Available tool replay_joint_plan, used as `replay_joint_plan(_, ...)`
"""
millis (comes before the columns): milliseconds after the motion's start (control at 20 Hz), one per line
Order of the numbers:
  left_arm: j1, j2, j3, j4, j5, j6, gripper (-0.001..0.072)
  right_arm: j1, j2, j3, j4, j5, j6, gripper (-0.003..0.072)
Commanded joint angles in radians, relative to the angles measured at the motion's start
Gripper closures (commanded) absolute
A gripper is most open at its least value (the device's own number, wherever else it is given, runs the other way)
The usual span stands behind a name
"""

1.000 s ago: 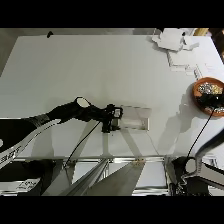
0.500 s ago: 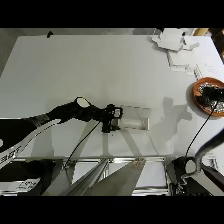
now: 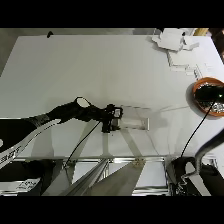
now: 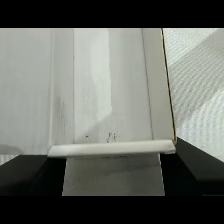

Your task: Fold the box and place the chain.

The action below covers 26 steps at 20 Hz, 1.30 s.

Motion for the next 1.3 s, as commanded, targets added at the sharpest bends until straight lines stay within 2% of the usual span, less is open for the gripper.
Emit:
replay_joint_plan(0, 0.0, 0.0, 0.0, 0.0, 0.0, 0.0, 0.0206, 0.126, 0.092, 0.0, 0.145, 0.151, -0.088, 0.0664)
replay_joint_plan(150, 0.0, 0.0, 0.0, 0.0, 0.0, 0.0, 0.0206, 0.239, 0.123, 0.0, 0.183, 0.232, -0.113, 0.0664)
replay_joint_plan(500, 0.0, 0.0, 0.0, 0.0, 0.0, 0.0, 0.0206, 0.43, 0.132, 0.0, 0.213, 0.311, -0.102, 0.0664)
replay_joint_plan(800, 0.0, 0.0, 0.0, 0.0, 0.0, 0.0, 0.0206, 0.519, 0.132, 0.0, 0.274, 0.321, -0.105, 0.0664)
replay_joint_plan(900, 0.0, 0.0, 0.0, 0.0, 0.0, 0.0, 0.0206, 0.56, 0.132, 0.0, 0.282, 0.266, -0.106, 0.0664)
replay_joint_plan(1050, 0.0, 0.0, 0.0, 0.0, 0.0, 0.0, 0.0206, 0.644, 0.119, -0.012, 0.285, 0.084, -0.106, 0.0664)
replay_joint_plan(1250, 0.0, 0.0, 0.0, 0.0, 0.0, 0.0, 0.0206, 0.726, 0.017, -0.028, 0.28, -0.038, -0.094, 0.0664)
